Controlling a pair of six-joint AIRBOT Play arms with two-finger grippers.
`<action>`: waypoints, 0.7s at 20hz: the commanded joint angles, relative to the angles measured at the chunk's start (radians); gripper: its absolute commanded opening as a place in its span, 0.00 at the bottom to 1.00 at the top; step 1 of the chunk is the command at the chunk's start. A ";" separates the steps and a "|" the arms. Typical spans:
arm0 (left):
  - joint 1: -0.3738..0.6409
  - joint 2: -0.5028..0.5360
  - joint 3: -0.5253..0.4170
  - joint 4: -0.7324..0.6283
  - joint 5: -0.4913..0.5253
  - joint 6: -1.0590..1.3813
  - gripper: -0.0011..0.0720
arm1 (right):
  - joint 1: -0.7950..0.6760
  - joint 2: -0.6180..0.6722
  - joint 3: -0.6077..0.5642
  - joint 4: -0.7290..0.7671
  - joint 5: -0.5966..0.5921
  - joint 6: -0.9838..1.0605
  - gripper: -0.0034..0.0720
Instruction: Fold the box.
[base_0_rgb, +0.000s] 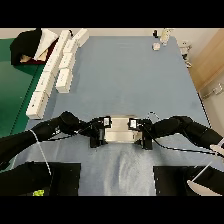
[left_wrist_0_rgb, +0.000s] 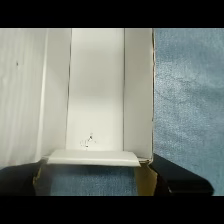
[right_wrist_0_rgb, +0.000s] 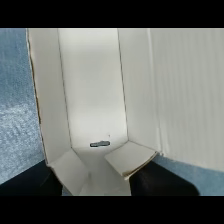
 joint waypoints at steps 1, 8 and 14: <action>-0.005 -0.002 0.001 -0.005 0.002 0.011 0.97 | 0.000 0.001 0.000 0.000 0.000 0.000 0.76; -0.031 -0.002 0.000 -0.040 0.024 0.061 0.97 | 0.000 0.001 0.000 0.000 0.000 0.000 0.76; -0.031 -0.003 0.000 -0.039 0.059 0.043 0.97 | 0.000 0.001 0.000 0.000 0.000 0.000 0.76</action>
